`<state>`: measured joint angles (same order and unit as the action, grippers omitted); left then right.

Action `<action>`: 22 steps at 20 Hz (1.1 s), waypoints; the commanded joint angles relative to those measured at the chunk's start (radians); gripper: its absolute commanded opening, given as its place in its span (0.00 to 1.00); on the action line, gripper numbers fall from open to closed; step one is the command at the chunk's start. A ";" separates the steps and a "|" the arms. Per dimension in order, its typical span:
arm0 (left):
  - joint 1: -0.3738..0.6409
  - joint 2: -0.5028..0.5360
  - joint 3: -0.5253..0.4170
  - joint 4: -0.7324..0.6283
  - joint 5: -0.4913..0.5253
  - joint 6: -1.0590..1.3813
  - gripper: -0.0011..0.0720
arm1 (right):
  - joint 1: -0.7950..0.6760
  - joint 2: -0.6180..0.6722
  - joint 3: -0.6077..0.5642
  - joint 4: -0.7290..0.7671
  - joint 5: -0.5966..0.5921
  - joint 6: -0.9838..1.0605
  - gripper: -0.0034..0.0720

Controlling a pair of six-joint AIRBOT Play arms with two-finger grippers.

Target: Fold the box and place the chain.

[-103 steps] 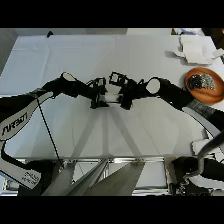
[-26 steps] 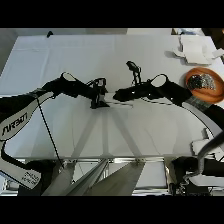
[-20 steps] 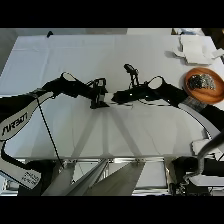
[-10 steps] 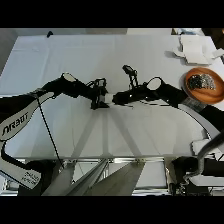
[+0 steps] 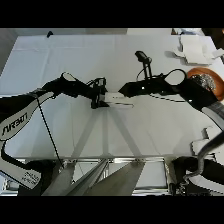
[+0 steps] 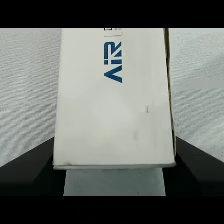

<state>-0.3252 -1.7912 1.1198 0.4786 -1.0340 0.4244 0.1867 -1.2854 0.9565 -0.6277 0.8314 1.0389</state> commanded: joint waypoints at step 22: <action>0.000 0.000 0.000 0.001 -0.002 0.002 0.33 | -0.112 -0.208 -0.219 0.322 0.093 -0.280 0.05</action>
<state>-0.3252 -1.7912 1.1198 0.4797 -1.0367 0.4252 0.0731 -1.4891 0.7387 -0.2684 0.9428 0.7422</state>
